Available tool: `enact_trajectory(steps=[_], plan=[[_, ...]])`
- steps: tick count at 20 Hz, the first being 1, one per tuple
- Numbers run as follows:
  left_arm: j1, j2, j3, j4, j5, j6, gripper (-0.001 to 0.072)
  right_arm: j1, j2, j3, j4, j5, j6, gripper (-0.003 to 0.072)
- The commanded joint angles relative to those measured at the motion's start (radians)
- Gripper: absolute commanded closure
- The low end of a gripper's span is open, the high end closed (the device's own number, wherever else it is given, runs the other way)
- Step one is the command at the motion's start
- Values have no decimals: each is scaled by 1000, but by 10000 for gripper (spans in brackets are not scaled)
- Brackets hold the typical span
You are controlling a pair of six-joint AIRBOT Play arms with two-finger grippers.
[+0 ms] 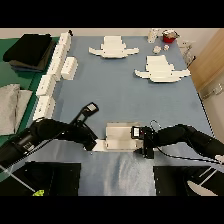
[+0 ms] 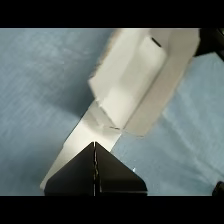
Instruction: Fold the box.
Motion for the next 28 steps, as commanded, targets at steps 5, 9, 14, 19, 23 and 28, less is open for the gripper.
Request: enact_trajectory(steps=[5,9,14,19,23,28], plan=[[397,106,-15,254,-278,-572,695,0,0,0,0,0,0,174],[516,18,-124,-34,-291,-403,695,0,0,0,0,0,0,175],[409,-41,-223,-235,-90,-318,695,0,0,0,0,0,0,175],[205,-106,-229,-406,48,-236,696,0,0,0,0,0,0,174],[140,-106,-190,-449,61,-219,696,0,0,0,0,0,0,174],[140,-106,-148,-452,16,-220,695,0,0,0,0,0,0,175]])
